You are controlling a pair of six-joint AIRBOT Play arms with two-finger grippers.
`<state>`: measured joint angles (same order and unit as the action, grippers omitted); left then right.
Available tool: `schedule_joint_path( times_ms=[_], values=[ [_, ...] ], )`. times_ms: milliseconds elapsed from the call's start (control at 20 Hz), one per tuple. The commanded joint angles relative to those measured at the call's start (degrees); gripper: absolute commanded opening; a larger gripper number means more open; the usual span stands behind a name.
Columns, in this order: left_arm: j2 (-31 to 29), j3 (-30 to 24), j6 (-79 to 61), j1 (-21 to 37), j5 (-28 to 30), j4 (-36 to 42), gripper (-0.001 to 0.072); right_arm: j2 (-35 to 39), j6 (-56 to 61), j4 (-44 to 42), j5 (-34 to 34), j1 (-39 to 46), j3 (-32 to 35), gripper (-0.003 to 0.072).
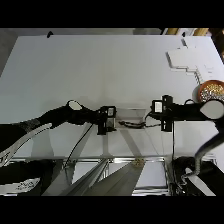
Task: Fold the box and place the chain.
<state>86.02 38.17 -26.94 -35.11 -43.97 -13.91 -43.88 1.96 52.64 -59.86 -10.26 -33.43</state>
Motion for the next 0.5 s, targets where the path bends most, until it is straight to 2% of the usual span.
schedule_joint_path(
  times_ms=[0, 100, 200, 400, 450],
  values=[
    [-0.02, 0.00, -0.02, 0.00, 0.00, -0.02, 0.0149, 4.42, 1.01, -13.18, -2.82, -0.09, -0.07, 0.0020],
    [0.00, 0.00, -0.02, 0.00, 0.02, -0.02, 0.0149, 4.15, 1.01, -14.16, -2.25, -2.38, 0.00, 0.0055],
    [0.00, 0.00, -0.02, 0.00, 0.00, -0.02, 0.0149, 3.74, 0.59, -14.01, 0.11, -6.88, 0.61, 0.0056],
    [0.00, 0.00, -0.02, 0.00, 0.00, -0.02, 0.0149, 0.22, 0.61, -13.97, 11.04, -15.21, 1.68, 0.0061],
    [0.00, 0.00, 0.00, 0.00, 0.00, -0.02, 0.0149, -1.49, 0.61, -13.75, 12.44, -16.31, 1.68, 0.0131]
  ],
)
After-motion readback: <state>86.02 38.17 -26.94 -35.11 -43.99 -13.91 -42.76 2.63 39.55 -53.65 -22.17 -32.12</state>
